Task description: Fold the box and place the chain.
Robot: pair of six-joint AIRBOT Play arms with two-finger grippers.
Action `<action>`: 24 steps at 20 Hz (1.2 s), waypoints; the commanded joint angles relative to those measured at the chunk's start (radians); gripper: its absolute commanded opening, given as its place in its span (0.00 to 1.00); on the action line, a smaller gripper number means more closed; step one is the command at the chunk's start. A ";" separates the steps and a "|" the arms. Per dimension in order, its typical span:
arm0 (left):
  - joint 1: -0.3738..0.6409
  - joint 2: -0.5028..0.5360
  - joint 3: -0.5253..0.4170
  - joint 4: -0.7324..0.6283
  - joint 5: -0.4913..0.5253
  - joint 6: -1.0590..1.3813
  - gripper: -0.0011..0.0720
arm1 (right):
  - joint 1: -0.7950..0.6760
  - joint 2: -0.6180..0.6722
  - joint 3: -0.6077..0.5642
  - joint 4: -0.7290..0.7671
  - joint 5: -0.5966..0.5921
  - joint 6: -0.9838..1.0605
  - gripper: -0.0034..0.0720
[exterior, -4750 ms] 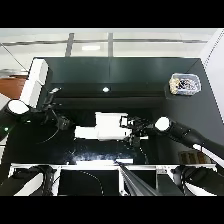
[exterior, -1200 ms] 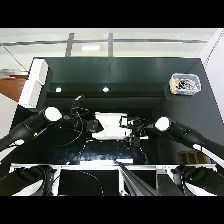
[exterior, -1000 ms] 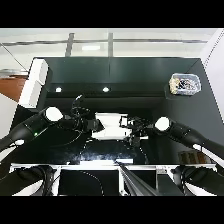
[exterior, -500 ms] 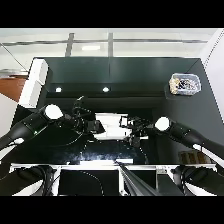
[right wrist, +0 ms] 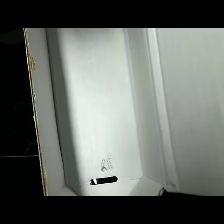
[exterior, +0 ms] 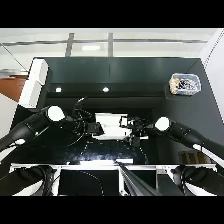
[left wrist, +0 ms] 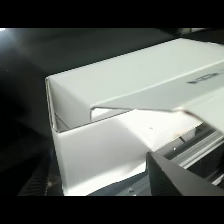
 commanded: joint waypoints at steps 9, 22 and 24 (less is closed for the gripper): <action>-0.031 0.001 0.000 0.010 0.055 -0.059 0.98 | 0.000 0.000 0.000 0.000 0.000 0.000 0.68; -0.026 0.005 0.056 0.109 -0.013 -0.020 0.99 | 0.000 0.001 0.000 0.000 0.001 0.000 0.68; -0.011 0.006 0.080 0.142 -0.043 -0.021 0.99 | 0.000 0.000 0.000 0.000 0.001 0.000 0.68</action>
